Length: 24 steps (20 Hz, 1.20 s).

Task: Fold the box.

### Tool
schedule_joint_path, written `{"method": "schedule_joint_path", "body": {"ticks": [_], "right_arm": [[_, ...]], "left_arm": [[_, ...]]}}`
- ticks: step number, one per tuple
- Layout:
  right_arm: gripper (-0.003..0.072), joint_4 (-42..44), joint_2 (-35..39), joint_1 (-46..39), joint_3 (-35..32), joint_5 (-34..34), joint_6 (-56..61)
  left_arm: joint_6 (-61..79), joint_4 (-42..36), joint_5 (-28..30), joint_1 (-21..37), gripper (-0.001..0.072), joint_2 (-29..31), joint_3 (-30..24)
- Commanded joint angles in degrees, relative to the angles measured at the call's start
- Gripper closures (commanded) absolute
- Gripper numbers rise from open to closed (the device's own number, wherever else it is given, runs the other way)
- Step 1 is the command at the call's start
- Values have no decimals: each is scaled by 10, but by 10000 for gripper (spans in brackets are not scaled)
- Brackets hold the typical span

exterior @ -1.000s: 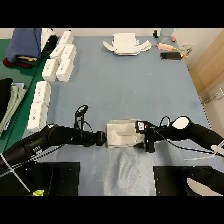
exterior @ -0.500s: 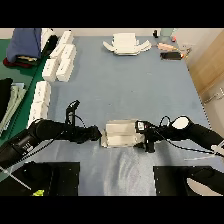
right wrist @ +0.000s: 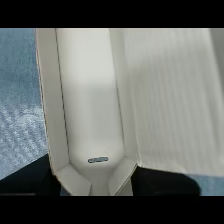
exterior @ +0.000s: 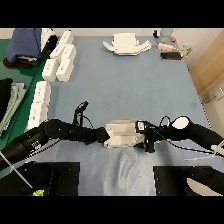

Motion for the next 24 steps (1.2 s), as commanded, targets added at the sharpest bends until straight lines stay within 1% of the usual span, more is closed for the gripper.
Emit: {"method": "schedule_joint_path", "body": {"ticks": [1,4,5,7,9,11,13,16,19,21,23,24], "right_arm": [[175,0,0,0,0,0,0],[176,0,0,0,0,0,0],[176,0,0,0,0,0,0],[176,0,0,0,0,0,0],[176,0,0,0,0,0,0],[175,0,0,0,0,0,0],[176,0,0,0,0,0,0],[176,0,0,0,0,0,0],[176,0,0,0,0,0,0],[175,0,0,0,0,0,0],[176,0,0,0,0,0,0],[176,0,0,0,0,0,0]], "left_arm": [[12,-12,57,-17,155,-18,0],[11,-13,66,-16,156,-28,0],[11,-11,60,-17,167,-35,0],[-3,7,29,-18,174,-51,9],[-75,71,10,-30,174,-66,28],[-163,150,3,-53,175,-77,54],[-227,208,-11,-81,175,-98,81],[-273,250,-43,-112,175,-151,126],[-311,285,-94,-129,175,-203,167],[-349,320,-120,-140,175,-225,188],[-361,339,-136,-146,176,-239,205],[-371,343,-143,-146,209,-245,211]]}}
